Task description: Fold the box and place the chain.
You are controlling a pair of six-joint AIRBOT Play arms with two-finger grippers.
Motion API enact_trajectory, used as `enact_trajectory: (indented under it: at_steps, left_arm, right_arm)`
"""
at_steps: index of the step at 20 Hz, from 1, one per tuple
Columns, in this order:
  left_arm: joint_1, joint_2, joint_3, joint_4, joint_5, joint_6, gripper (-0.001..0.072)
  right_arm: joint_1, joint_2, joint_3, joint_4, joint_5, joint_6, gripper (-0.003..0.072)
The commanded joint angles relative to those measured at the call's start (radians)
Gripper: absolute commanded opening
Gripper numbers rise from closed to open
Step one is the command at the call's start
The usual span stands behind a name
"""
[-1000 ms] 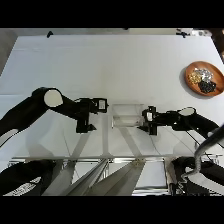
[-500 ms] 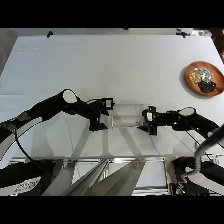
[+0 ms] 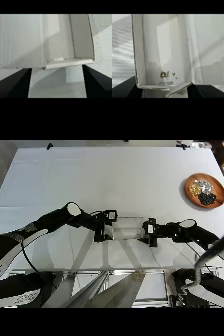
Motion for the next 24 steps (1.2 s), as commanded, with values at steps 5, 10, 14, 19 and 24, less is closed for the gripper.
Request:
enact_trajectory:
  at_steps: [5,10,14,19,24]
  left_arm:
    - [-0.013,-0.026,0.001,0.010,0.007,0.006,0.0708]
    - [-0.013,-0.027,0.001,0.009,0.013,0.006,0.0707]
    - [-0.021,-0.051,0.000,0.003,0.035,0.005,0.0701]
    - [-0.024,-0.062,0.000,-0.018,0.064,0.005,0.0697]
    - [-0.024,-0.062,0.000,-0.021,0.063,0.006,0.0693]
  right_arm:
    - [0.000,0.000,0.000,0.002,0.000,0.003,0.0466]
    - [0.000,0.000,0.000,0.002,0.000,0.003,0.0466]
    - [0.000,0.000,0.000,0.002,0.000,0.003,0.0466]
    - [0.000,0.000,0.000,0.002,0.000,0.003,0.0466]
    - [0.000,0.000,0.000,0.002,0.000,0.003,0.0466]
